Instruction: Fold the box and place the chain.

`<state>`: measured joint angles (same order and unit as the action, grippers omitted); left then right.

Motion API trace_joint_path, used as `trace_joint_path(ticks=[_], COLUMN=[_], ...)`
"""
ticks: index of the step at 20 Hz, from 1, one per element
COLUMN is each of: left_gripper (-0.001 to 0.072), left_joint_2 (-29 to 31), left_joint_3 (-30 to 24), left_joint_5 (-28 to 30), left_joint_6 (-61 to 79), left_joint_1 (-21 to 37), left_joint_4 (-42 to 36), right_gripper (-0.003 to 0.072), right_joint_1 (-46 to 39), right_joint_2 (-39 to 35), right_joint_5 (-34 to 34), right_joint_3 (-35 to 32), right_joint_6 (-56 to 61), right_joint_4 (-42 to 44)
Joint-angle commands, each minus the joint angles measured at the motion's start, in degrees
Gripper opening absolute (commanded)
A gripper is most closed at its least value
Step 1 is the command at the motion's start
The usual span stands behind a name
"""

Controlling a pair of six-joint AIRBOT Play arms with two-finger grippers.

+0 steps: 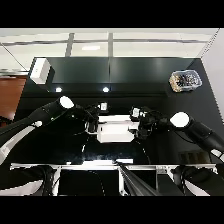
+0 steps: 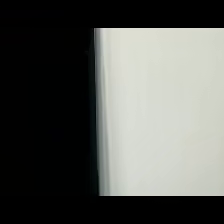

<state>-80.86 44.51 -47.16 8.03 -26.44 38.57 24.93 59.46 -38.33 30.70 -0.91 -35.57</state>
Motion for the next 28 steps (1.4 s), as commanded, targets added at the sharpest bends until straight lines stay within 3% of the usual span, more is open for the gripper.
trace_joint_path(ticks=[1, 5, 11, 18, 21, 25, 28], left_gripper=[0.0028, 0.0028, 0.0028, 0.0028, 0.0028, 0.0028, 0.0028], left_joint_2=[-0.02, -0.02, -0.02, -0.02, -0.02, -0.02, -0.02], left_joint_3=[0.0, 0.0, 0.0, 0.0, 0.0, 0.0, 0.02], left_joint_5=[-0.02, -0.02, -0.04, -0.02, -0.11, -1.16, -1.31], left_joint_6=[-0.07, -0.07, -0.07, -0.07, -0.09, -0.07, -0.07], left_joint_1=[0.04, 0.04, 0.04, 0.04, 0.04, 0.04, 0.02], left_joint_4=[-0.02, -0.02, -0.02, -0.04, -0.04, -0.04, -0.04], right_gripper=[0.0712, 0.0712, 0.0711, 0.0712, 0.0711, 0.0711, 0.0711], right_joint_1=[-1.2, -5.73, -1.27, 4.63, 4.39, 4.33, 4.33], right_joint_2=[0.94, 0.94, 0.96, 0.96, 0.79, 0.61, 0.57], right_joint_5=[0.28, -6.38, -10.54, 3.1, 6.16, 6.19, 5.14], right_joint_3=[0.04, 0.0, -2.25, -5.73, -4.33, -1.6, 0.07], right_joint_6=[-1.44, 2.84, 2.84, 3.23, 2.58, 2.45, 2.38], right_joint_4=[-8.59, -13.09, -7.15, 6.08, 4.35, -1.75, -1.77])
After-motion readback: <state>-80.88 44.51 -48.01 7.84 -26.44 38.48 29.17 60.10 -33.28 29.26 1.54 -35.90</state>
